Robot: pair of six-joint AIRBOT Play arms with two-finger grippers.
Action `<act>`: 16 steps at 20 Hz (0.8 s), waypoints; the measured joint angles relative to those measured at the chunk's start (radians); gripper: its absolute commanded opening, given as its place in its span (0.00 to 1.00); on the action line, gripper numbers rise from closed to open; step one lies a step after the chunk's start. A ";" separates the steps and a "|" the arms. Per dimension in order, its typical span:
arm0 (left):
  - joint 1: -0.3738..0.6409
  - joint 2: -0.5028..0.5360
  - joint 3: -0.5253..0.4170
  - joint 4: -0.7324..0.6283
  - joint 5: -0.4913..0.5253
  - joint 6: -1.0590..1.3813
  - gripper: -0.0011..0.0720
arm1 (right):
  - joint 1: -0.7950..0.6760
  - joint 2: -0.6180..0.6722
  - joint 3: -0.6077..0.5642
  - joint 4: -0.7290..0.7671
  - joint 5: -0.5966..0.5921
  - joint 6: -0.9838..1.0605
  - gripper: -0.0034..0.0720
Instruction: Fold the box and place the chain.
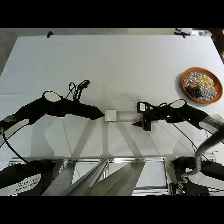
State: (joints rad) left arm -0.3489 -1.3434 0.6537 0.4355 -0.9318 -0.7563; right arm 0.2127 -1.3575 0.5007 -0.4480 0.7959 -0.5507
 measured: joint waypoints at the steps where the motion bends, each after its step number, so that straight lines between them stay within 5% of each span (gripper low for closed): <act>1: 0.000 0.000 0.000 -0.014 -0.003 0.010 0.39 | 0.000 0.000 0.000 0.000 0.000 0.000 0.50; 5: -0.003 0.000 0.000 -0.040 -0.015 0.029 0.42 | 0.000 0.000 0.000 0.000 0.000 0.000 0.50; 7: -0.007 0.000 0.000 -0.046 -0.020 0.033 0.57 | 0.000 0.000 0.000 0.000 0.000 0.000 0.50; 16: -0.077 0.000 0.005 0.023 0.051 -0.054 0.64 | 0.000 0.000 0.000 0.000 0.000 0.000 0.50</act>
State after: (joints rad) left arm -0.4259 -1.3434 0.6582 0.4583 -0.8806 -0.8101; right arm 0.2127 -1.3575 0.5007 -0.4480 0.7963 -0.5503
